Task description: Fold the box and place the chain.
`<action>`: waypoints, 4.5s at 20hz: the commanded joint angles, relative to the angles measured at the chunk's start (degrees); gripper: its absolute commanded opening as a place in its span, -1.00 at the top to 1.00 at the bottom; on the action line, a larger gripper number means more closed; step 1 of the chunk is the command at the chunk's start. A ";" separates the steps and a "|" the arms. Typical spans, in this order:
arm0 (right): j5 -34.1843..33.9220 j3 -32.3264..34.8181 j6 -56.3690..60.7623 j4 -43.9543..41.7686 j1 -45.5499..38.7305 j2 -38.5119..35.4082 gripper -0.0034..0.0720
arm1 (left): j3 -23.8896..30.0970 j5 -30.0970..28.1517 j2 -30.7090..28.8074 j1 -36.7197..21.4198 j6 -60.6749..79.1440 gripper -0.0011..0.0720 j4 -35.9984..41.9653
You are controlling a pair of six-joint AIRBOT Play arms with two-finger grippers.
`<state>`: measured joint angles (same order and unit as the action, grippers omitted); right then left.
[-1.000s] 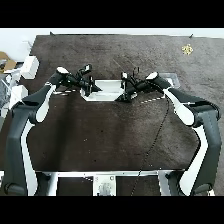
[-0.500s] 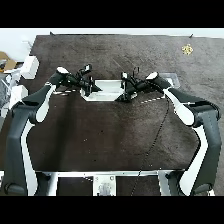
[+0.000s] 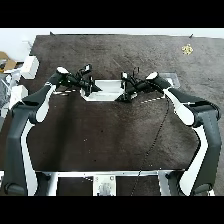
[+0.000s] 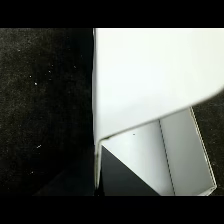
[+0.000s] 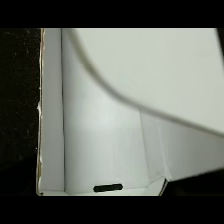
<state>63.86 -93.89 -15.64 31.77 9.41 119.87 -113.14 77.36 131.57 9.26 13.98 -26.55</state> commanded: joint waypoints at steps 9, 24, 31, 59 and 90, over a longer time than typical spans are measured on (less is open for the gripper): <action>-0.02 -0.02 0.00 -0.04 0.04 0.02 -0.26 | -0.02 0.02 0.04 -0.02 0.00 0.94 -0.02; 0.00 -0.02 0.00 -0.07 0.04 0.04 -0.26 | -2.67 10.51 -3.17 -5.99 -11.30 -0.10 2.14; 0.00 -0.02 0.02 -0.04 0.04 0.02 -0.26 | -2.38 27.58 -3.72 -4.63 -29.16 0.94 6.16; -0.02 -0.02 0.00 -0.04 0.04 0.04 -0.26 | -2.38 -3.45 -3.72 -0.48 -35.19 0.94 -1.77; 0.00 -0.02 0.02 -0.04 -0.02 0.02 -0.26 | 3.32 3.45 -16.09 -2.21 -26.93 -0.94 -19.39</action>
<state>63.83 -93.89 -15.70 31.73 9.41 119.87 -112.71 79.88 115.74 6.98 -20.75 -41.15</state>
